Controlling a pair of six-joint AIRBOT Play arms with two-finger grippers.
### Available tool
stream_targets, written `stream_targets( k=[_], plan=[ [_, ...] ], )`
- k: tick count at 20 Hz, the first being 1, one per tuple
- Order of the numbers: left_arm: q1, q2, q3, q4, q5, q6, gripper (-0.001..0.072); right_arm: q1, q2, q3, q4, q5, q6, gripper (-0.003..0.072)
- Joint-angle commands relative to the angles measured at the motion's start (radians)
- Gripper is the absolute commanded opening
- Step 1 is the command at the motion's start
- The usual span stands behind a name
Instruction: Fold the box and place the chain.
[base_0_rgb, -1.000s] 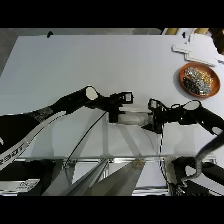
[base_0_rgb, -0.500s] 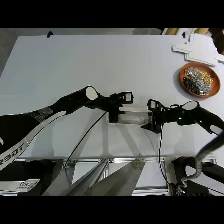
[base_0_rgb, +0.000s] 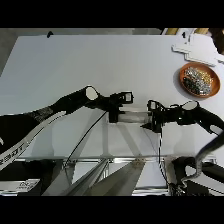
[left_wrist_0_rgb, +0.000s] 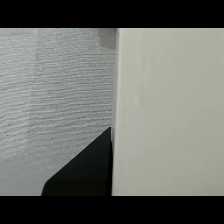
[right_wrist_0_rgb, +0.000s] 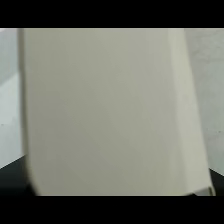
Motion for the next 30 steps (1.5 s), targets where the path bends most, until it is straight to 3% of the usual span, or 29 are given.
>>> stream_targets(
  k=[1,23,25,26,30],
  plan=[
    [0.000,0.000,0.000,0.000,0.000,0.000,0.0008,0.001,0.002,-0.001,-0.001,0.002,-0.002,0.0337],
    [0.004,0.005,0.000,0.006,0.001,0.000,0.0018,0.001,0.002,0.000,-0.005,0.003,-0.002,0.0337],
    [0.014,0.026,0.000,0.044,-0.025,-0.001,0.0239,0.001,0.002,0.000,-0.005,0.003,-0.002,0.0337],
    [0.021,0.043,0.000,0.071,-0.048,-0.001,0.0289,0.001,0.002,0.000,-0.005,0.003,-0.002,0.0337],
    [0.063,0.137,0.000,0.229,-0.145,-0.111,0.0289,0.001,0.002,0.000,-0.005,0.003,-0.002,0.0337]
  ],
)
